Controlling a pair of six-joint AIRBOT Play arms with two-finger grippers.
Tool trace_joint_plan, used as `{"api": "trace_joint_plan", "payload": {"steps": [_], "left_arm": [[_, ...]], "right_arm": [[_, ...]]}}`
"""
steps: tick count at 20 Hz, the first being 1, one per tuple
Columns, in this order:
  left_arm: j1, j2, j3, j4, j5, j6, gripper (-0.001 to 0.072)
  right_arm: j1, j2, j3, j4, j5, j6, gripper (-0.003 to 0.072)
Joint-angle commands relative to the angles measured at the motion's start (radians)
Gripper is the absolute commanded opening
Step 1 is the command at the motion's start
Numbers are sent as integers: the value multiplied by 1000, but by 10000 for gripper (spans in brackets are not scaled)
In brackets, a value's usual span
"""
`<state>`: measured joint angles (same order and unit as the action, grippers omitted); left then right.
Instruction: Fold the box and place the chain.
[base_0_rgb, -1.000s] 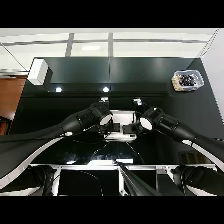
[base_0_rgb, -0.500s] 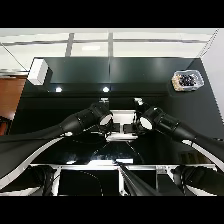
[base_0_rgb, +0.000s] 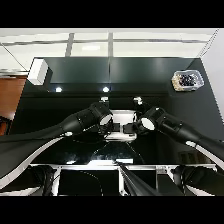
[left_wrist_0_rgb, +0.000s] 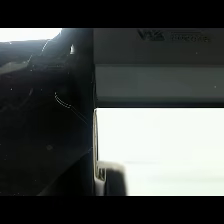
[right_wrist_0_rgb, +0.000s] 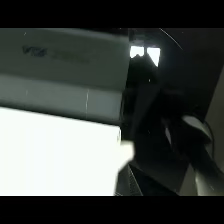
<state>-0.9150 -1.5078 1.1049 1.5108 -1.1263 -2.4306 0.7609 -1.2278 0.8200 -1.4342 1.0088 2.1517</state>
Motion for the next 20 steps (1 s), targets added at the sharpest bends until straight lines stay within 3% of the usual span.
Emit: {"api": "trace_joint_plan", "payload": {"steps": [1, 6, 8, 11, 13, 15, 16, 17, 20], "left_arm": [[1, 0, 0, -1, -1, -1, 26], [0, -1, 0, -1, -2, -1, 26], [1, -1, 0, -1, -2, -1, 26], [1, -2, 0, 0, 0, -1, 26], [1, -2, 0, 0, 0, -1, 26], [1, -2, 0, 0, -1, -1, 26], [0, -2, 0, 0, -1, -1, 26], [1, -2, 0, 0, -1, -1, 26], [0, -2, 0, -1, -1, -1, 26]], "right_arm": [[-1, 100, 1, -17, 70, -84, 387], [-137, 400, 1, -70, 69, -117, 386], [-258, 478, 0, -225, 69, -118, 386], [-475, 471, -11, -544, 33, -118, 384], [-659, 409, -21, -603, -43, -118, 384], [-833, 316, -20, -563, -121, -117, 389], [-909, 263, -17, -489, -170, -121, 593], [-961, 211, -5, -386, -213, -181, 692], [-1016, 11, 152, -132, -257, -423, 692]]}}
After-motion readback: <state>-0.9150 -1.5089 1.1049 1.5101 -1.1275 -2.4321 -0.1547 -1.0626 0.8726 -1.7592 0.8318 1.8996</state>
